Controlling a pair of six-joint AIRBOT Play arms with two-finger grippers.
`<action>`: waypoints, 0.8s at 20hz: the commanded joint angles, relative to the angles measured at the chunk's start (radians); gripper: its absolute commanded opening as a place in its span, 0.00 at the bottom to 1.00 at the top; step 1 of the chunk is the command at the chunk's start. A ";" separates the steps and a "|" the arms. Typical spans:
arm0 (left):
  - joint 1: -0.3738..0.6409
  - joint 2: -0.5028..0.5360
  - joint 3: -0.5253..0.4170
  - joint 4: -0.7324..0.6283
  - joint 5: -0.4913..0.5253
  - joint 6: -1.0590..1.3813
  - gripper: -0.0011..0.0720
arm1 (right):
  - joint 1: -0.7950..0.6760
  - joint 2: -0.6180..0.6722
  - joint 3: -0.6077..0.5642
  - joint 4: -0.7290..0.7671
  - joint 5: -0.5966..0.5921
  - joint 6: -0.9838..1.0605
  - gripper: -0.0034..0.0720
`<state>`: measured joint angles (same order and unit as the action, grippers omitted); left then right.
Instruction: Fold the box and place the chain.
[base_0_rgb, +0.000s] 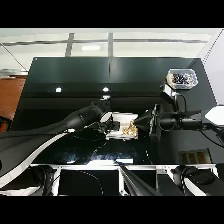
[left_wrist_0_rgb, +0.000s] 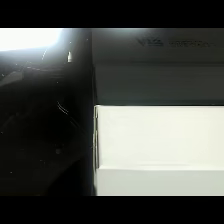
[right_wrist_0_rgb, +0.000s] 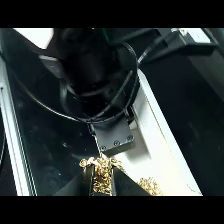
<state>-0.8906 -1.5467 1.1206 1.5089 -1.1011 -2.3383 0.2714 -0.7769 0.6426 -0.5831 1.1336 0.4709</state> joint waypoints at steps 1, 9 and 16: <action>0.000 -0.001 0.001 0.001 0.001 0.000 0.06 | 0.037 -0.034 0.000 -0.074 -0.066 0.082 0.12; 0.000 -0.001 0.001 0.001 0.000 0.000 0.06 | -0.047 -0.061 0.000 -0.307 -0.077 0.083 0.70; 0.000 -0.001 0.001 0.001 0.001 0.000 0.06 | -0.049 -0.065 -0.179 -0.477 -0.338 -0.064 0.98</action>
<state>-0.8906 -1.5467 1.1206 1.5097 -1.1007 -2.3383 0.2199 -0.8391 0.5449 -1.0351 0.9520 0.5186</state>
